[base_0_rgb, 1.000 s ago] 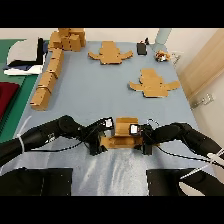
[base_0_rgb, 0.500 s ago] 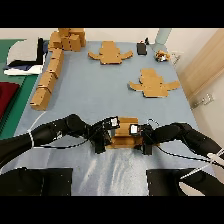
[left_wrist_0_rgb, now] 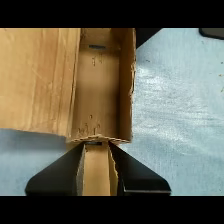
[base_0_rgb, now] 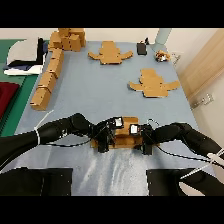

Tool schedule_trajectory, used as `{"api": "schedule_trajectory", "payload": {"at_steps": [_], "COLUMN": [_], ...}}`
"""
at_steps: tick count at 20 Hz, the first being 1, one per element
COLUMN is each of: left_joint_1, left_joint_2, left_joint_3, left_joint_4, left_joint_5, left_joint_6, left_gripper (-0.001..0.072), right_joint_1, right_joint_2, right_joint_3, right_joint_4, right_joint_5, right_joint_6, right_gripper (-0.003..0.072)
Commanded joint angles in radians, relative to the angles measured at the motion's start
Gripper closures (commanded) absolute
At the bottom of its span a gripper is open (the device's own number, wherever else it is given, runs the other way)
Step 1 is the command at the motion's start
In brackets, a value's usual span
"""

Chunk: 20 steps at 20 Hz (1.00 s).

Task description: Fold the box.

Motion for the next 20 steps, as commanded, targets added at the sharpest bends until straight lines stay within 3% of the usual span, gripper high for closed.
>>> {"api": "schedule_trajectory", "payload": {"at_steps": [1,11,12,13,20], "left_joint_1": [-0.005,-0.023,-0.023,-0.023,-0.023], "left_joint_2": [-0.007,-0.007,-0.007,-0.007,-0.007], "left_joint_3": [0.011,0.011,0.011,0.011,0.011], "left_joint_4": [-0.005,-0.03,-0.03,-0.034,-0.074], "left_joint_5": [0.01,0.033,0.032,0.032,0.008], "left_joint_6": [0.001,0.0,0.001,-0.002,-0.005], "left_gripper": [0.0486,0.0453,0.0348,0.0077,0.005], "right_joint_1": [0.0,0.0,0.0,0.0,0.0], "right_joint_2": [0.0,0.0,0.0,0.0,0.0], "right_joint_3": [0.0,0.0,0.0,0.0,0.0], "right_joint_4": [0.0,0.0,0.0,0.0,0.0], "right_joint_5": [0.0,0.0,0.0,0.0,0.0], "right_joint_6": [0.0,0.0,0.0,0.0,0.0], "right_gripper": [0.0204,0.0204,0.0204,0.0204,0.0204]}}
